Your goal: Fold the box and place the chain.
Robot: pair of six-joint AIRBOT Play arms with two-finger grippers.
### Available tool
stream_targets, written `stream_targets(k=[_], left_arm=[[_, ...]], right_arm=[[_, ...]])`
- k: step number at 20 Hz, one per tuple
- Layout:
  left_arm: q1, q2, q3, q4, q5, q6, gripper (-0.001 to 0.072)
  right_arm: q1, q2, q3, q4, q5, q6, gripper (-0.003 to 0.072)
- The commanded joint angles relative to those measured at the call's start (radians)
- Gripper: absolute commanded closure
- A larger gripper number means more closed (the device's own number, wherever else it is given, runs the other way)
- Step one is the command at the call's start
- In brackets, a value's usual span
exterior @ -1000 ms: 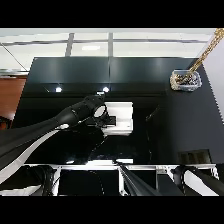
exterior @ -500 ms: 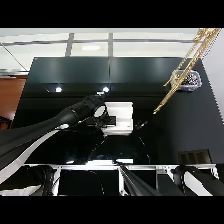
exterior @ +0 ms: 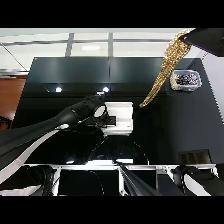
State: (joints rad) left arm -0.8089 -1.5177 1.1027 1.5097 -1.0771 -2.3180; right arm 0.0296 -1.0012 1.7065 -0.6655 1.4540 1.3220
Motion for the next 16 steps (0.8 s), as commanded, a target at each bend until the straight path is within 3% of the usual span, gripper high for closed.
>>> stream_targets(k=[1, 8, 13, 16], left_arm=[[0.001, 0.000, 0.001, 0.000, 0.000, 0.000, 0.0681], [0.001, 0.000, 0.001, 0.000, 0.001, 0.000, 0.0681], [0.001, 0.000, 0.001, 0.000, 0.000, 0.000, 0.0681], [0.001, 0.000, 0.001, 0.000, 0.000, 0.000, 0.0681]], right_arm=[[0.023, 0.000, 0.000, 0.102, 0.001, -0.012, 0.0673], [0.040, 0.000, 0.000, 0.250, -0.055, -0.021, 0.0673], [0.149, -0.013, -0.004, 0.136, -0.089, -0.015, 0.0673], [0.184, -0.019, -0.069, 0.106, -0.089, -0.008, 0.0673]])
